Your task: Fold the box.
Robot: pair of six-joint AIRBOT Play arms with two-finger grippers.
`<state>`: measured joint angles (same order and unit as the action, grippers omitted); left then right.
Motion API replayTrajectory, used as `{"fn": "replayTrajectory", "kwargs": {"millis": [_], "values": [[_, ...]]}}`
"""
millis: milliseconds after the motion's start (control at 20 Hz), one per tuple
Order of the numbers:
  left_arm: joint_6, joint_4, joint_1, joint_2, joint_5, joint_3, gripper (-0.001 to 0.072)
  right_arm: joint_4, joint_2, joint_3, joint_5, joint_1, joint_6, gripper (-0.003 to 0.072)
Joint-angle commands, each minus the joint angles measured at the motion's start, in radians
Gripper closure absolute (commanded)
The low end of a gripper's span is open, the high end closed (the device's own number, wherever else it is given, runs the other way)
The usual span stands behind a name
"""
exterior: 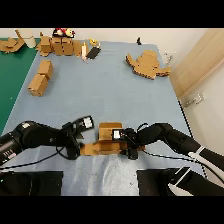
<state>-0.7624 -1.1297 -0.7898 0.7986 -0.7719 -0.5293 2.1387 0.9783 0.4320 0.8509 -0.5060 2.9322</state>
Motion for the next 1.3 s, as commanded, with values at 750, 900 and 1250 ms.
{"fn": "replayTrajectory", "kwargs": {"millis": [750,900,1250], "values": [[0.048,0.020,-0.104,0.075,0.148,0.021,0.0006,-0.003,-0.001,0.000,0.000,0.000,0.000,0.0191],[0.078,0.050,-0.108,0.075,0.198,0.040,0.0006,-0.003,-0.001,0.000,0.000,0.000,0.000,0.0191],[0.377,0.348,-0.058,0.072,0.227,0.134,0.0006,-0.003,-0.001,0.000,-0.001,0.000,0.000,0.0191]]}}
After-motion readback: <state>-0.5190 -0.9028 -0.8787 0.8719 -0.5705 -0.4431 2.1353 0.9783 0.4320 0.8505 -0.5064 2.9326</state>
